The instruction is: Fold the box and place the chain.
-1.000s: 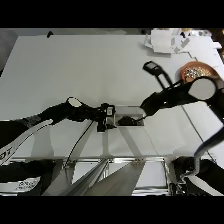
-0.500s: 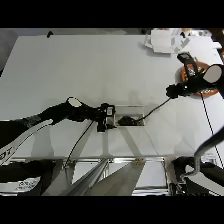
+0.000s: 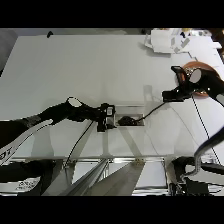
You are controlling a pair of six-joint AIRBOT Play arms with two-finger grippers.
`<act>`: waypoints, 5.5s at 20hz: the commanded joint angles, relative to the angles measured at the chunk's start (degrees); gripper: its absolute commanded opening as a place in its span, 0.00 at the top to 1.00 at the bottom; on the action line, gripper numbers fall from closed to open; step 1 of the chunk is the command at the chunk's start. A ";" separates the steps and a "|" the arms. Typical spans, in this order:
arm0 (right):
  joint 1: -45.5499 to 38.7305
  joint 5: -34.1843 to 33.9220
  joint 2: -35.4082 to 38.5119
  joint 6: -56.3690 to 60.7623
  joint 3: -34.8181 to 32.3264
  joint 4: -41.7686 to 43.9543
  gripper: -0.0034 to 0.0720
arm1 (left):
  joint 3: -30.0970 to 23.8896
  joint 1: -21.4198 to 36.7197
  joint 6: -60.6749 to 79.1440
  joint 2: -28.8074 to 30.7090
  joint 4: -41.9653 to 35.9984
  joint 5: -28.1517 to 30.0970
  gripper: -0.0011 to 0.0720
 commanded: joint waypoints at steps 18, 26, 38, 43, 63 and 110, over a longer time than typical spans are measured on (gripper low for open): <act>-0.07 6.75 3.96 0.07 -0.07 -1.53 0.93 | 0.02 0.02 0.02 0.04 0.00 0.00 0.84; 1.18 13.40 26.97 -1.73 -0.17 8.70 0.93 | 0.02 0.02 0.02 0.04 0.02 0.00 0.84; 22.25 6.99 43.15 -1.86 -3.45 17.31 0.93 | 0.02 0.02 0.02 0.04 0.00 0.00 0.84; 28.74 -0.02 43.12 -1.86 -3.67 19.23 0.93 | 0.02 0.02 0.02 0.04 0.02 0.00 0.84; 32.54 -3.67 26.18 -1.64 -12.66 20.37 0.74 | 0.02 0.02 0.02 0.04 0.00 0.02 0.84; 5.38 -5.66 10.69 -85.92 -22.23 26.05 0.93 | 0.02 0.02 0.02 0.04 0.02 0.00 0.84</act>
